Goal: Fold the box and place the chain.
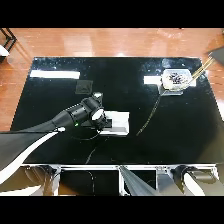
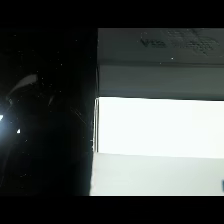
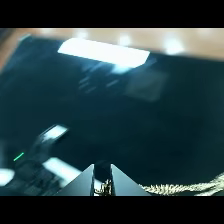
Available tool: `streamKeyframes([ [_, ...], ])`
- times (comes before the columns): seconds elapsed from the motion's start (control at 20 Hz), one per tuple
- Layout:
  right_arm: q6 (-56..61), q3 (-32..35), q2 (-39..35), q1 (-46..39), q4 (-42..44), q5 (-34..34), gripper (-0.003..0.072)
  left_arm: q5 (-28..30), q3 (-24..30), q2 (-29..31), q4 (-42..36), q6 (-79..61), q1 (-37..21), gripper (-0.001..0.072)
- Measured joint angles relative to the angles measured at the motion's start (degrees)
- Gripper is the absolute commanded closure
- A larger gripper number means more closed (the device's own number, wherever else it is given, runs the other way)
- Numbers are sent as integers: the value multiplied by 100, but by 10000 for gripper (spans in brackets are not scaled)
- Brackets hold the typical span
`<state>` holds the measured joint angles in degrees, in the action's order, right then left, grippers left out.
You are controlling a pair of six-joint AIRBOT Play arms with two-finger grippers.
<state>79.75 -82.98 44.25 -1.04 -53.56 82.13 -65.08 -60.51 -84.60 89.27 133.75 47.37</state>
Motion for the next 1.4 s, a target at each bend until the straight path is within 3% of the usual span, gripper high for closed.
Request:
streamKeyframes([
  [0.2, 24, 1034, -122, 1067, 361, -293, 667, 0, 0, 0, 0, 0, 0, 685],
  [0.55, 343, 2428, 136, 3005, 531, -1676, 667, 0, 0, 0, 0, 0, 0, 685],
  [0.85, 433, 2640, 723, 3652, 402, -2295, 667, 0, 0, 0, 0, 0, 0, 685],
  [1.4, 745, 2688, 1233, 3766, -332, -2389, 665, 0, 0, 0, 0, -2, 0, 686],
])
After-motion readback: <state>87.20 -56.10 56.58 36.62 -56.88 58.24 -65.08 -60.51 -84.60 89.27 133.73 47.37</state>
